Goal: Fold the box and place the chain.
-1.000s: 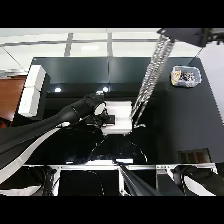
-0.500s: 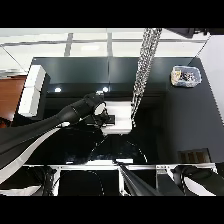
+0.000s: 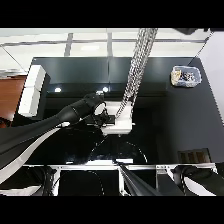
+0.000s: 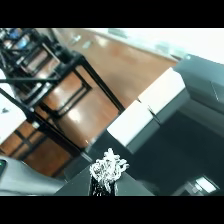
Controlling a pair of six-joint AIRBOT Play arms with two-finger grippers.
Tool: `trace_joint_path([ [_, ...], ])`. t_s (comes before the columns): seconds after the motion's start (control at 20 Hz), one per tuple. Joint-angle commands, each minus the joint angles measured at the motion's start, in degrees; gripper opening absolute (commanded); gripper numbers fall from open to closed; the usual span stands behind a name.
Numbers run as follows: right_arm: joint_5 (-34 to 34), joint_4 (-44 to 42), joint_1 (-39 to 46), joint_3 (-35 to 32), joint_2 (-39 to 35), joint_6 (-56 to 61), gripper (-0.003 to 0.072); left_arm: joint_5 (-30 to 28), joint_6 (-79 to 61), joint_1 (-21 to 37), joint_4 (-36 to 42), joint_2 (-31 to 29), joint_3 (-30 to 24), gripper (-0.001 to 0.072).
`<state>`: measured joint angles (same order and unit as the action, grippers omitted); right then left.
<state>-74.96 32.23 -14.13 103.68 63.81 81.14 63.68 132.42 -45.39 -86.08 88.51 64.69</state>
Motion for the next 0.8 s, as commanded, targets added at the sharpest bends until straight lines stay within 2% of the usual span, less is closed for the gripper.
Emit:
trace_joint_path([
  [0.0,-5.57,6.19,-0.26,-1.16,0.63,1.20,0.0013,-0.11,-0.02,0.04,-0.02,0.04,0.07,0.0029],
  [0.15,-5.99,11.10,-1.49,-7.82,0.66,1.40,0.0013,-0.13,-0.02,0.04,-0.02,0.04,0.07,0.0030],
  [0.3,-4.48,11.32,-1.88,-15.65,0.63,1.33,0.0014,-0.13,-0.02,0.04,-0.02,0.04,0.07,0.0029],
  [0.55,1.05,11.34,-6.75,-28.28,0.66,1.22,0.0014,-0.11,-0.02,0.04,-0.02,0.04,0.07,0.0030],
  [0.75,8.90,11.43,-8.76,-38.36,0.68,0.90,0.0014,-0.13,-0.02,0.04,-0.02,0.04,0.07,0.0030],
])
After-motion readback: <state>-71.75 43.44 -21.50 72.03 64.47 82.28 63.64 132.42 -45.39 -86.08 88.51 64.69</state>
